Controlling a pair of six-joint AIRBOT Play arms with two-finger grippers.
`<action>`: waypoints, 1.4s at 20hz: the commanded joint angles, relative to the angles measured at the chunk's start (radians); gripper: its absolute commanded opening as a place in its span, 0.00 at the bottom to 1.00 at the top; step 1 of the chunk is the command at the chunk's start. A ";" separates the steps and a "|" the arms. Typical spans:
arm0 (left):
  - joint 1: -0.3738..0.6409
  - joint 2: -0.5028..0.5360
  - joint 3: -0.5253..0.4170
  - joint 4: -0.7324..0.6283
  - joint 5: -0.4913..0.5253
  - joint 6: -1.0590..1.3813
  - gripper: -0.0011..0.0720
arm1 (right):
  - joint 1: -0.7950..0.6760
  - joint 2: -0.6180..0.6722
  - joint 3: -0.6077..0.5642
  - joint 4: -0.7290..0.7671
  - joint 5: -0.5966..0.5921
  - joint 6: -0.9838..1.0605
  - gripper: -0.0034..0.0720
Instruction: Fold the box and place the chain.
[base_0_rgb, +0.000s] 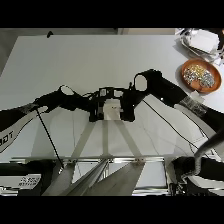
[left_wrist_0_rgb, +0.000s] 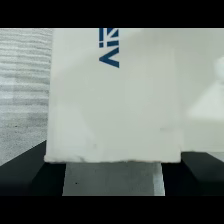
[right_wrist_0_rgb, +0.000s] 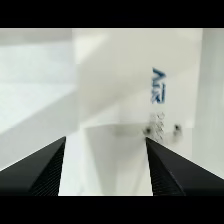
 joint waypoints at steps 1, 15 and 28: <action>0.000 0.000 0.000 0.000 0.000 0.000 0.26 | -0.010 0.000 0.000 -0.045 0.014 0.022 0.81; 0.000 0.000 0.000 0.000 0.000 0.000 0.26 | 0.049 0.044 -0.061 -0.045 -0.128 0.002 0.82; 0.000 0.000 0.000 0.000 0.000 0.000 0.26 | 0.070 0.044 -0.062 -0.028 -0.075 0.003 0.66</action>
